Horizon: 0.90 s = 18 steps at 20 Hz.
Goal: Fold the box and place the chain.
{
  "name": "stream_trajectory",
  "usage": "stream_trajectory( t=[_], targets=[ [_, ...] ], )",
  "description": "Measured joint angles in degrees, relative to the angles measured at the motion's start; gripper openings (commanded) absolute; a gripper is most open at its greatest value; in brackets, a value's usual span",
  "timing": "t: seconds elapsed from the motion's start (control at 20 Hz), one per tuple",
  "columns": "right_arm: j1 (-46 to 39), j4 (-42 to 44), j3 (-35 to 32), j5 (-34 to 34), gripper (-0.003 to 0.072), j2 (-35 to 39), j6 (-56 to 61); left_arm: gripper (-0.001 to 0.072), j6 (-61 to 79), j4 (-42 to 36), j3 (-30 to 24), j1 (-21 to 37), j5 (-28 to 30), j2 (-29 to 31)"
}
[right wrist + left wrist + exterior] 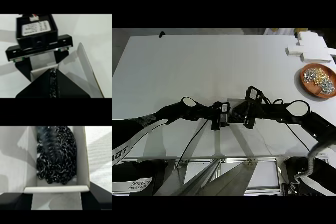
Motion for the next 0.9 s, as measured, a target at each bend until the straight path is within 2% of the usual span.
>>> stream_trajectory(
  t=[0.05,0.15,0.2,0.3,0.45,0.5,0.65,0.9],
  targets=[
    [0.3,-0.5,0.0,-0.6,0.022,-0.5,0.8,0.0072,0.0,0.0,0.0,0.0,0.0,0.0],
    [0.7,-1.6,0.2,-1.0,0.0232,-1.1,1.5,0.0072,0.0,0.0,0.0,0.0,0.0,0.0],
    [0.8,-2.4,0.8,-0.8,0.0216,-1.2,1.8,0.0072,0.0,0.0,0.0,0.0,0.0,0.0],
    [0.7,-5.4,4.0,2.2,0.0089,-1.5,2.4,0.0072,0.0,0.0,0.0,0.0,0.0,0.0],
    [-2.4,-13.7,13.4,9.6,0.0076,-3.2,6.0,0.0072,0.0,0.0,0.0,0.0,0.0,0.0],
    [-4.0,-16.6,16.5,11.9,0.0023,-4.3,8.0,0.0072,0.0,0.0,0.0,0.0,0.0,0.0],
    [-8.8,-21.9,23.4,15.7,0.0018,-8.6,14.8,0.0072,0.0,0.0,0.0,0.0,0.0,0.0],
    [-10.3,-24.3,26.9,21.6,0.0019,-16.9,19.3,0.0072,0.0,0.0,0.0,0.0,0.0,0.0]
  ],
)
